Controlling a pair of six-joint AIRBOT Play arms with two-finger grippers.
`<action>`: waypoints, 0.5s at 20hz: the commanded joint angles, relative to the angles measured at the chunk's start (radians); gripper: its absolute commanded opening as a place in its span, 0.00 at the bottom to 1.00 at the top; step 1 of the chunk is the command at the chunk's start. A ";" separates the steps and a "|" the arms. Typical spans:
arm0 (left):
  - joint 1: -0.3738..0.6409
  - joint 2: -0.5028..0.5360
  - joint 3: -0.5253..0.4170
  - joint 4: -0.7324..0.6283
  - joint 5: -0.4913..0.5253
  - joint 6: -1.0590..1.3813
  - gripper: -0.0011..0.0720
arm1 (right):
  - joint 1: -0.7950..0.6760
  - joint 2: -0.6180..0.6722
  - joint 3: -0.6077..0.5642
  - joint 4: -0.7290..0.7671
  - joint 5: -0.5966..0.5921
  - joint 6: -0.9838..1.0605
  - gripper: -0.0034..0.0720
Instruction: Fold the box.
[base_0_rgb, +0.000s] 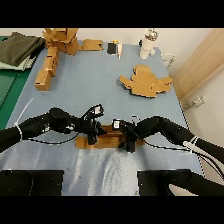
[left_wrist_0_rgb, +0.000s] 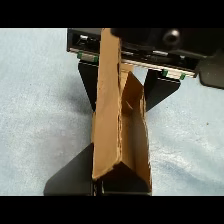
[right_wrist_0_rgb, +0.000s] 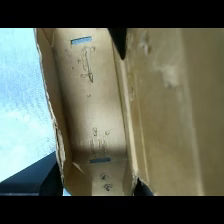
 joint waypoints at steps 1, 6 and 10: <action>0.001 0.003 0.000 0.005 0.045 0.000 0.03 | 0.001 -0.001 0.000 0.000 -0.002 0.000 0.74; 0.001 0.007 0.000 0.006 0.039 -0.044 0.03 | 0.001 -0.001 0.000 0.000 -0.002 0.000 0.74; 0.001 0.006 0.000 0.025 -0.018 -0.060 0.03 | 0.001 -0.001 0.000 0.000 -0.002 0.000 0.74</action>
